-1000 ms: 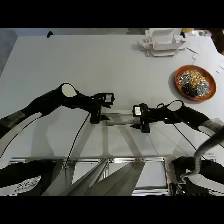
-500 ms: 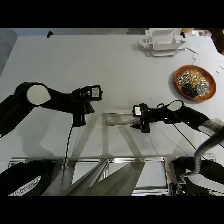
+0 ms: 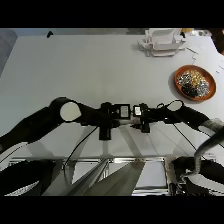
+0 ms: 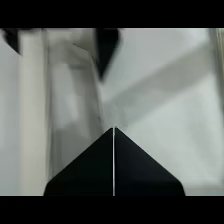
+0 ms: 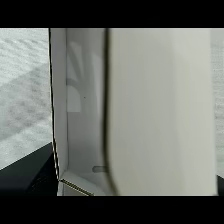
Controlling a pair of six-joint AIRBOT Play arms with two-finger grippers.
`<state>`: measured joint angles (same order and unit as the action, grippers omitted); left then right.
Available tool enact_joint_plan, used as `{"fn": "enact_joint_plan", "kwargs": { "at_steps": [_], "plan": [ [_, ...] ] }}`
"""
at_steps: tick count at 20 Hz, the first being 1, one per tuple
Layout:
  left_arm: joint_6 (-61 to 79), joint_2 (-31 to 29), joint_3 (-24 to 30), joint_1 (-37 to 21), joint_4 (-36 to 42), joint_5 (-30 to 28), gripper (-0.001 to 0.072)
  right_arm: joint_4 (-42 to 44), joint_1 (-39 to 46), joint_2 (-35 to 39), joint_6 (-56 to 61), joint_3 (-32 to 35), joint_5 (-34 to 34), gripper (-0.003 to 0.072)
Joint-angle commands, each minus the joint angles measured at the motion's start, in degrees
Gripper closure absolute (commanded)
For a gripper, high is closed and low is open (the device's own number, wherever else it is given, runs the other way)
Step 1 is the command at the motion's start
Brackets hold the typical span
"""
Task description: Fold the box and place the chain.
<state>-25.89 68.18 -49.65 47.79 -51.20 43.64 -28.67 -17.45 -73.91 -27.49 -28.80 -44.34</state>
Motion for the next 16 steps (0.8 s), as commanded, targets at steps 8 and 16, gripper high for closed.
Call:
{"fn": "enact_joint_plan", "kwargs": {
  "at_steps": [8,16],
  "plan": [
    [-1.6,13.0,0.0,-6.0,21.9,-32.8,0.0705,0.0,0.0,0.0,0.0,0.0,0.0,0.0234],
    [-1.1,13.6,0.0,-6.6,23.1,-25.2,0.0705,0.0,0.0,0.0,0.0,0.0,0.0,0.0234]
  ]
}}
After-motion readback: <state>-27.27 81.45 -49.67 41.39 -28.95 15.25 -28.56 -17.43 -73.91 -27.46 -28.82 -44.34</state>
